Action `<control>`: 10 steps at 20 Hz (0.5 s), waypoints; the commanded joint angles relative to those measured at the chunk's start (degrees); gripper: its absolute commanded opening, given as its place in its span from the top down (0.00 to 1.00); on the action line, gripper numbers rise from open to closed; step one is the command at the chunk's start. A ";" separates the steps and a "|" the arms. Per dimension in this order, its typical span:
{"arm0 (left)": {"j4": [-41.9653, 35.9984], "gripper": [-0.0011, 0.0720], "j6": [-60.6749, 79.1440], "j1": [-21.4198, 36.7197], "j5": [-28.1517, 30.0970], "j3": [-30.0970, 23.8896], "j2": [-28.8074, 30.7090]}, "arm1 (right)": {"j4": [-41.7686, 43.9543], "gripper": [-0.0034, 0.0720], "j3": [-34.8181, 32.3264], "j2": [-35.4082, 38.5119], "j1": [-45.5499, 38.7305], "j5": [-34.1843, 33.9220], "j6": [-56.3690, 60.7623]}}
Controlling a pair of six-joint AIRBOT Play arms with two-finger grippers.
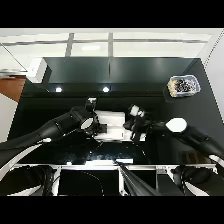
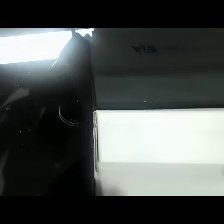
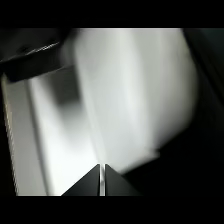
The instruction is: Fold the box and place the chain.
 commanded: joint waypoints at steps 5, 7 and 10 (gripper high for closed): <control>0.24 0.95 -0.24 0.02 0.00 0.07 -0.04 | -23.21 0.90 -0.57 13.51 -31.65 17.62 64.83; 0.24 0.95 -0.24 0.02 0.02 0.07 -0.04 | -22.40 0.90 -2.86 10.93 -40.54 21.46 71.14; 0.24 0.95 -0.24 0.02 0.04 0.07 -0.04 | -20.59 0.90 -4.96 4.44 -43.56 28.17 67.84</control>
